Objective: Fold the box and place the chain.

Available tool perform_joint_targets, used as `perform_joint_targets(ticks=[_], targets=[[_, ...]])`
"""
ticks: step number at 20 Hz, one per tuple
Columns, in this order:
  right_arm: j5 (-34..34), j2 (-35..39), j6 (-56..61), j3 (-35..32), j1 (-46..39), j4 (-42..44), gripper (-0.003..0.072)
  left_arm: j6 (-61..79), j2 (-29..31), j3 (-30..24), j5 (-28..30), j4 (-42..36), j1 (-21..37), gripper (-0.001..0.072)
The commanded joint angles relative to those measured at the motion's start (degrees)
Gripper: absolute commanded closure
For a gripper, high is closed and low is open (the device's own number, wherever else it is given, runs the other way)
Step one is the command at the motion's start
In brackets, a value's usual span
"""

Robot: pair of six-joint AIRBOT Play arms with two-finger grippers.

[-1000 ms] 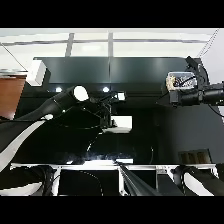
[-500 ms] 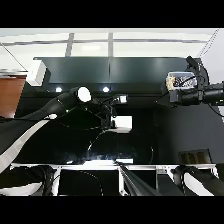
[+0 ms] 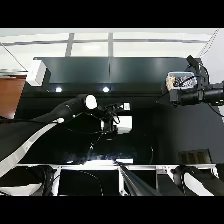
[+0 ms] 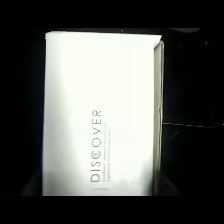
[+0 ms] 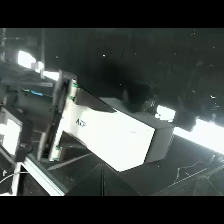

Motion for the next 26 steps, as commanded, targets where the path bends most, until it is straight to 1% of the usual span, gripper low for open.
perform_joint_targets(ticks=[1, 2, 3, 5, 6, 8, 9, 10, 12, 14, 16, 18, 20, 22, 24, 26], targets=[[-0.2, 0.0, 0.1, 0.0, 0.0, 0.0, 0.0672, -7.3, -0.2, 0.4, -1.0, 6.5, -0.9, 0.0331], [-0.3, 0.0, 0.2, 0.0, 0.0, 0.0, 0.0672, -11.3, 0.7, 0.8, -3.1, 9.8, -0.2, 0.0385], [-0.3, 0.0, 0.2, 0.0, 0.0, 0.0, 0.0671, -16.2, 2.1, 0.8, -5.6, 12.6, 1.2, 0.0385], [-0.2, 0.0, 0.2, 0.0, 0.0, 0.0, 0.0671, -24.5, 5.6, 0.6, -11.6, 17.1, 7.2, 0.0385], [-0.2, 0.0, 0.2, 0.0, 0.0, 0.0, 0.0672, -27.8, 7.4, 0.5, -14.6, 18.6, 11.5, 0.0385], [-0.3, 0.0, 0.2, 0.0, 0.0, 0.0, 0.0671, -34.3, 11.2, 0.5, -20.2, 19.3, 23.6, 0.0385], [-0.5, 0.0, 0.2, 0.0, 0.0, 0.0, 0.0671, -37.5, 12.8, 0.5, -21.8, 19.3, 29.6, 0.0385], [-0.7, 0.0, 0.2, 0.0, 0.0, 0.0, 0.0671, -40.7, 14.2, 0.5, -22.8, 19.3, 36.2, 0.0385], [-1.2, 0.0, 0.1, 0.0, 0.0, 0.0, 0.0671, -42.6, 15.3, 0.5, -23.6, 19.3, 47.4, 0.0385], [-1.7, 0.0, -0.1, 0.0, 0.0, 0.0, 0.0671, -42.7, 15.0, 0.5, -22.9, 19.3, 56.1, 0.0385], [-1.8, 0.0, -0.2, 0.0, 0.0, 0.0, 0.0671, -43.2, 14.8, 0.6, -19.9, 19.5, 62.5, 0.0385], [-1.8, 0.0, -0.2, 0.0, 0.0, 0.0, 0.0671, -43.6, 13.9, 1.1, -15.7, 21.0, 66.6, 0.0385], [-1.8, 0.0, -0.2, 0.0, 0.0, 0.0, 0.0671, -43.5, 11.3, 2.5, -11.2, 22.6, 68.6, 0.0379], [-1.9, 0.0, -0.2, 0.0, 0.0, 0.0, 0.0671, -43.4, 7.9, 4.5, -6.4, 22.3, 68.6, 0.0379], [-2.6, 0.0, -0.2, 0.0, 0.0, 0.0, 0.0671, -43.4, 4.0, 7.1, -4.5, 22.1, 67.6, 0.0359], [-3.8, 0.0, -0.2, 0.0, 0.0, 0.0, 0.0671, -43.3, 1.0, 9.5, -3.3, 22.1, 66.7, 0.0357]])
